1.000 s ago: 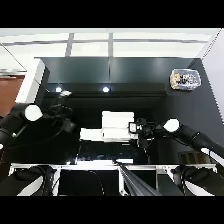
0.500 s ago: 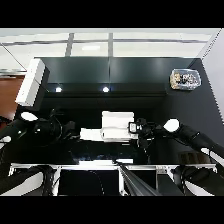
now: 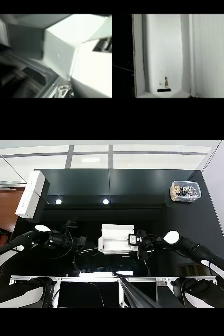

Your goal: Fold the box and place the chain.

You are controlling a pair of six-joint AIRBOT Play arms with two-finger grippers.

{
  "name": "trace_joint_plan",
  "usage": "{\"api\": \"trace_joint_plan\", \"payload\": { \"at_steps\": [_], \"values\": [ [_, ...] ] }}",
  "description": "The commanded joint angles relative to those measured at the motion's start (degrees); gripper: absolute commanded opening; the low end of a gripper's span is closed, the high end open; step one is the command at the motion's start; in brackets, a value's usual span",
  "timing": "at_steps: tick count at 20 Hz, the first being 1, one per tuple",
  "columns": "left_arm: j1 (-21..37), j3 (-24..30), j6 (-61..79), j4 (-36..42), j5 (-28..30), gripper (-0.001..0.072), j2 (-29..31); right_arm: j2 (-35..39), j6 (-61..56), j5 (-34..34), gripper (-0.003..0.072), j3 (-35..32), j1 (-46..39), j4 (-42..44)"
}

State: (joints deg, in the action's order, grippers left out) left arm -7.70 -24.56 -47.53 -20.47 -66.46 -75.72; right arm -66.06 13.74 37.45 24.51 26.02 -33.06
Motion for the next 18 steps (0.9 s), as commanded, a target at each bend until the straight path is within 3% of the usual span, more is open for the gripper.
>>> {"api": "trace_joint_plan", "payload": {
  "at_steps": [1,5,11,12,13,14,18],
  "values": [
    [-1.2,-2.3,2.1,1.5,-1.7,0.0719,-0.2,0.0,0.0,0.0,0.0276,0.0,0.1,0.0],
    [-1.8,-4.9,0.1,0.7,-3.4,0.0713,-0.1,0.0,0.0,0.0,0.0276,0.0,0.1,0.0],
    [-9.2,-13.4,-16.2,-9.5,-0.7,0.0690,0.5,0.0,0.0,0.0,0.0276,0.0,0.1,0.0],
    [-10.5,-15.0,-19.8,-11.0,-0.8,0.0668,0.5,0.0,0.0,0.0,0.0276,0.0,0.1,0.0],
    [-11.8,-16.4,-23.6,-13.2,-0.8,0.0583,0.5,0.0,0.0,0.0,0.0276,0.0,0.1,0.0],
    [-13.4,-17.8,-26.5,-15.5,-0.6,0.0542,0.5,0.0,0.0,0.0,0.0276,0.0,0.1,0.0],
    [-19.1,-21.2,-35.8,-21.7,4.2,0.0542,0.5,0.0,0.0,0.0,0.0276,0.0,0.1,0.0]
  ]
}}
